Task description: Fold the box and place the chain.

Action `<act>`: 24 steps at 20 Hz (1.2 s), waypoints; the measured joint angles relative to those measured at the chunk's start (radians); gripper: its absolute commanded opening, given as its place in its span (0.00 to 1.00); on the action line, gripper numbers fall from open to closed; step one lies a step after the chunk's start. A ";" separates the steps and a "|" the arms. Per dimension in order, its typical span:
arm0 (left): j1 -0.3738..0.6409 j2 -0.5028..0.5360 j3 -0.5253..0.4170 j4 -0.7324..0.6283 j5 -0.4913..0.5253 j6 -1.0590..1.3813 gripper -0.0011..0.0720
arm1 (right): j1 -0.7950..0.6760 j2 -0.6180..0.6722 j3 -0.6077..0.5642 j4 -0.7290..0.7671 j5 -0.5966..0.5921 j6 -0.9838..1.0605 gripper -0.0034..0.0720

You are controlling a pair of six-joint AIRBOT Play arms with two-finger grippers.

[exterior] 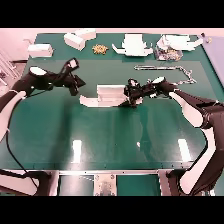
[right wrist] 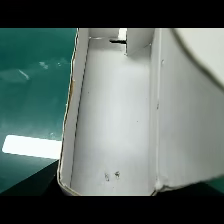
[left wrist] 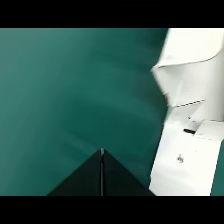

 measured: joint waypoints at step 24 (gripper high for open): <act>0.052 -0.148 -0.020 0.195 -0.245 -0.901 0.04 | 0.000 0.000 0.000 0.000 0.000 0.001 0.68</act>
